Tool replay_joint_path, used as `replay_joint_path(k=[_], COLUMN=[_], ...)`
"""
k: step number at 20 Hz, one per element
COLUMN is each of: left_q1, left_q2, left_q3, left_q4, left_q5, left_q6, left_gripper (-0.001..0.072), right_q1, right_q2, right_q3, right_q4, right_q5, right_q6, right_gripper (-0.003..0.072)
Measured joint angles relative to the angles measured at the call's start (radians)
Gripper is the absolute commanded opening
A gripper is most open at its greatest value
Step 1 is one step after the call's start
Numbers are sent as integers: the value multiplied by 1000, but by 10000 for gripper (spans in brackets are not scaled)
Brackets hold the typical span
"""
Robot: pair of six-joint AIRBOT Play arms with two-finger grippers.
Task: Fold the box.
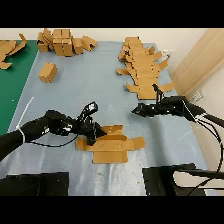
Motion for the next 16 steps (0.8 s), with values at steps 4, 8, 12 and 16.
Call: replay_joint_path(k=[4,8,12,16], left_q1=[-41,-59,-64,-65], left_q2=[27,40,43,44], left_q3=[-14,-20,-21,-24], left_q4=[7,28,35,40], left_q5=[37,72,98,107], left_q6=[-8,-8,-11,-14], left_gripper=[14,14,14,14], right_q1=[0,0,0,0], right_q2=[0,0,0,0], right_q3=[0,0,0,0], right_q4=[0,0,0,-1], right_q5=[0,-1,-1,-1], right_q6=[-5,-6,-7,-7], right_gripper=[17,17,17,17])
